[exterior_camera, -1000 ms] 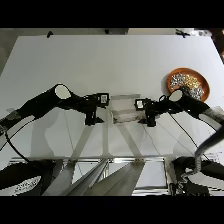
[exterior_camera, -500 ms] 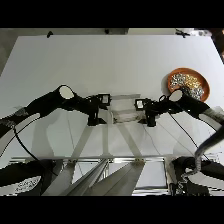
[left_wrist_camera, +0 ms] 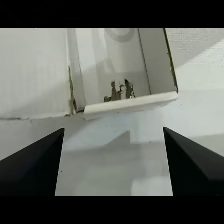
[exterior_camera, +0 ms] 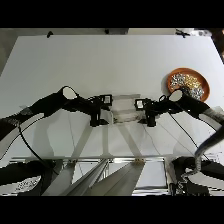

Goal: Fold the box and place the chain.

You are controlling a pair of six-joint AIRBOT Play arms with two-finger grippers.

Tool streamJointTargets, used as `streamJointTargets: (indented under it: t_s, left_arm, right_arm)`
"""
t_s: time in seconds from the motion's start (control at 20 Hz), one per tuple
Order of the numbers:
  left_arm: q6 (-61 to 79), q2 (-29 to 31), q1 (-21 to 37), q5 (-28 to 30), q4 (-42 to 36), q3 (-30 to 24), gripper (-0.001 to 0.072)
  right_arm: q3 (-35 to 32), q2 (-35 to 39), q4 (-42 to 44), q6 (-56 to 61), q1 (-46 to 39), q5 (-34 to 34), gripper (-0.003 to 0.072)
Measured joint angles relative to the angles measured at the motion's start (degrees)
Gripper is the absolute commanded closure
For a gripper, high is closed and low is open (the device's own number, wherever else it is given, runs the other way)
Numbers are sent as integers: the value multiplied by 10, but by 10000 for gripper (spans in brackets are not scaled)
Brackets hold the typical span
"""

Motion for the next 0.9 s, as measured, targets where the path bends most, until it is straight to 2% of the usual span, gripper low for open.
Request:
streamJointTargets:
  t_s: [0.45, 0.9]
  left_arm:
    - [5, -21, -8, 32, -18, -1, 3]
    - [57, -24, -15, 49, -59, -26, 3]
  right_arm:
    - [0, 0, 0, 0, 0, 0, 179]
    - [0, 0, 0, 0, 0, 0, 179]
